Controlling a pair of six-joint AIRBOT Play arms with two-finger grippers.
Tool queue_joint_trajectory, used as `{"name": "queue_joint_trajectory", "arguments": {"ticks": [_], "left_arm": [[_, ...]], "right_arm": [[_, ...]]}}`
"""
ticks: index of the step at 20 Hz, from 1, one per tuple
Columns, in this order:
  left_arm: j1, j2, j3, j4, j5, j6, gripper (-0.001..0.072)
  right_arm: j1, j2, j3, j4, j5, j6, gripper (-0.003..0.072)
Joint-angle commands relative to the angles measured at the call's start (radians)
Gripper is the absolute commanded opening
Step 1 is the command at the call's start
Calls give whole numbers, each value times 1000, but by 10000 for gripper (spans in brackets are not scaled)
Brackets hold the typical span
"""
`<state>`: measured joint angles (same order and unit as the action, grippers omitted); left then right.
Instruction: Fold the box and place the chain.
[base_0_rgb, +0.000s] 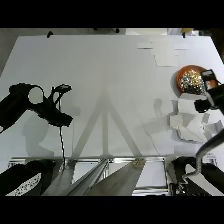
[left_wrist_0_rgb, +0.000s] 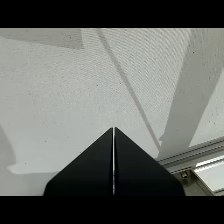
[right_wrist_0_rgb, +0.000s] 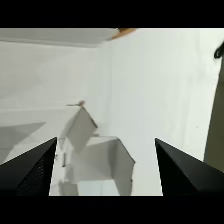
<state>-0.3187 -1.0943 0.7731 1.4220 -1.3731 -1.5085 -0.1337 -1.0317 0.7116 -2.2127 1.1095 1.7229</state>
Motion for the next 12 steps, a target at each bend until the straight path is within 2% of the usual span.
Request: {"name": "queue_joint_trajectory", "arguments": {"ticks": [1, 2, 8, 9, 10, 11, 12], "left_arm": [[-1, 0, 0, 0, 0, 0, 11], [-1, 0, -1, 0, 0, 0, 11], [-1, 0, 0, 0, 0, 0, 11], [-1, 0, 0, 0, 0, 0, 11], [-1, 0, 0, 0, 0, 0, 11], [-1, 0, 0, 0, 0, 0, 11], [-1, 0, 0, 0, 0, 0, 11]], "right_arm": [[-182, -24, 0, 52, -21, -83, 508], [-201, -47, 0, 51, -6, -83, 459], [-240, -200, 0, 29, 71, -80, 457], [-241, -219, 0, 29, 85, -66, 440], [-240, -236, 0, 32, 106, -47, 380], [-240, -249, 0, 42, 128, -45, 376], [-240, -259, 0, 45, 146, -45, 323]]}}
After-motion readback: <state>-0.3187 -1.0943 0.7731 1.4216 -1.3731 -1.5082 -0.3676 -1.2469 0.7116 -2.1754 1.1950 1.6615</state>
